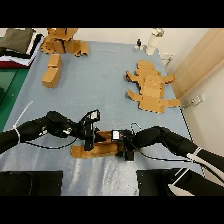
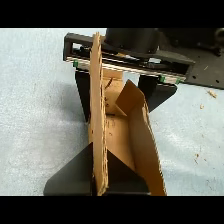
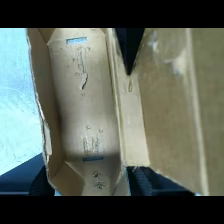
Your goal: Fold the box.
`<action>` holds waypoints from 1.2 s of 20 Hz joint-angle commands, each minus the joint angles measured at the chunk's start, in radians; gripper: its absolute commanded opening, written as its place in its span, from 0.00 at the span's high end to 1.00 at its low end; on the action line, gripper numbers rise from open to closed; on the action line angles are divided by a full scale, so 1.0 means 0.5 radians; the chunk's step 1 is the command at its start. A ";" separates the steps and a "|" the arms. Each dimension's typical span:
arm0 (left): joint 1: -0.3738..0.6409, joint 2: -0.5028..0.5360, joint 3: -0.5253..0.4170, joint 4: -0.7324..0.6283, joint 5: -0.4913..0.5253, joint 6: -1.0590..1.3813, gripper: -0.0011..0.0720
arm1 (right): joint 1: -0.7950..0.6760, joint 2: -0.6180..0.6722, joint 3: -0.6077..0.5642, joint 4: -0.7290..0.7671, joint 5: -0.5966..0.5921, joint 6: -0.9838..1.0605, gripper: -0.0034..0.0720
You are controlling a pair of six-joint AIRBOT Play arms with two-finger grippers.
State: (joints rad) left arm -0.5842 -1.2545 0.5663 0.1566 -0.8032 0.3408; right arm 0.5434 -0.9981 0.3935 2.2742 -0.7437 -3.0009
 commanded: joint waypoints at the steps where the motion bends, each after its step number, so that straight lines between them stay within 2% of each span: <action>1: -0.001 -0.001 0.000 0.000 -0.002 0.000 0.97 | 0.001 -0.001 -0.001 -0.022 -0.003 0.002 0.31; 15: -0.001 -0.001 0.000 0.000 -0.002 0.000 0.97 | 0.001 0.000 0.000 -0.021 -0.005 0.002 0.32; 24: -0.004 -0.001 0.000 -0.001 0.003 0.004 0.97 | 0.001 0.000 0.000 -0.021 -0.103 0.002 0.32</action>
State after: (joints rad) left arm -0.5850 -1.2545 0.5663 0.1562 -0.8036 0.3416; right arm 0.5426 -0.9977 0.3943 2.2631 -0.7773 -3.0005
